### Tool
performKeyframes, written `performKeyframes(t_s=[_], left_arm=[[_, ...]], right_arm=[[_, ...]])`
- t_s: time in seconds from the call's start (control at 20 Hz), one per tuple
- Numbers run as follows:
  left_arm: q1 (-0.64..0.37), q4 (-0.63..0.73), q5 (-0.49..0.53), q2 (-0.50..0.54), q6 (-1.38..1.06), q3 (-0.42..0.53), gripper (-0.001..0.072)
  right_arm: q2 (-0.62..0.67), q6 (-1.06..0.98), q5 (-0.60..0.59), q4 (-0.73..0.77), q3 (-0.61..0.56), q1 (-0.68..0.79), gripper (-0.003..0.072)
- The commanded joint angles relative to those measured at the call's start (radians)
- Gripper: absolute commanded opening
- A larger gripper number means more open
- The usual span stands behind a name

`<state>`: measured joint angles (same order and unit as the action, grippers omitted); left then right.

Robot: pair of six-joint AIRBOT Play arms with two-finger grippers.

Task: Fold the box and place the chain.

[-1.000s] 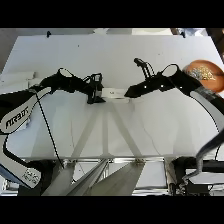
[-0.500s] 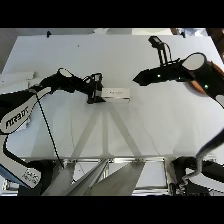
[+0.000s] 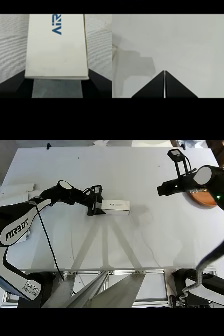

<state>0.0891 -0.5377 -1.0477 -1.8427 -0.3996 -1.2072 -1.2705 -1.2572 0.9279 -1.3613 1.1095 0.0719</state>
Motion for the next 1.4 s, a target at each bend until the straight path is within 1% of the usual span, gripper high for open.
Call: performKeyframes(t_s=[0.0,0.15,0.2,0.25,0.4,0.55,0.6,0.65,0.8,0.9,1.0,1.1,1.15,1.2,1.35], left_arm=[[0.000,0.005,-0.022,0.001,0.004,-0.001,0.0161],[0.000,0.008,-0.037,0.001,0.003,-0.001,0.0160],[0.002,0.012,-0.041,0.001,0.006,-0.001,0.0121],[0.002,0.010,-0.058,0.003,0.012,-0.001,0.0015],[0.002,0.010,-0.082,0.038,0.037,-0.001,0.0011],[-0.004,0.007,-0.066,0.124,0.124,-0.001,0.0009],[-0.005,0.005,-0.035,0.162,0.143,-0.001,0.0009],[-0.005,0.005,0.019,0.206,0.177,-0.001,0.0009],[-0.009,0.006,0.223,0.336,0.279,-0.001,0.0008],[-0.016,0.006,0.383,0.399,0.367,-0.001,0.0009],[-0.037,0.005,0.539,0.425,0.490,-0.001,0.0009],[-0.078,-0.014,0.628,0.418,0.637,0.000,0.0009],[-0.106,-0.056,0.646,0.410,0.725,0.000,0.0009],[-0.135,-0.126,0.651,0.400,0.813,0.000,0.0009],[-0.220,-0.429,0.665,0.363,1.188,0.000,0.0008]], right_arm=[[0.001,-0.020,-0.003,-0.045,0.001,0.006,0.0016],[0.001,-0.020,-0.003,-0.045,0.001,0.006,0.0016],[0.001,-0.020,-0.003,-0.045,0.001,0.006,0.0016],[0.001,-0.020,-0.003,-0.045,0.001,0.006,0.0016],[0.001,-0.020,-0.003,-0.045,0.001,0.006,0.0016],[0.001,-0.020,-0.003,-0.045,0.001,0.006,0.0016],[0.001,-0.020,-0.003,-0.045,0.001,0.006,0.0016],[0.001,-0.020,-0.003,-0.045,0.001,0.006,0.0016],[0.001,-0.020,-0.003,-0.045,0.001,0.006,0.0016],[0.001,-0.020,-0.003,-0.045,0.001,0.006,0.0016],[0.001,-0.020,-0.003,-0.045,0.001,0.006,0.0016],[0.001,-0.020,-0.003,-0.045,0.001,0.006,0.0016],[0.001,-0.020,-0.003,-0.045,0.001,0.006,0.0016],[0.001,-0.020,-0.003,-0.045,0.001,0.006,0.0016],[0.001,-0.020,-0.003,-0.045,0.001,0.006,0.0016]])
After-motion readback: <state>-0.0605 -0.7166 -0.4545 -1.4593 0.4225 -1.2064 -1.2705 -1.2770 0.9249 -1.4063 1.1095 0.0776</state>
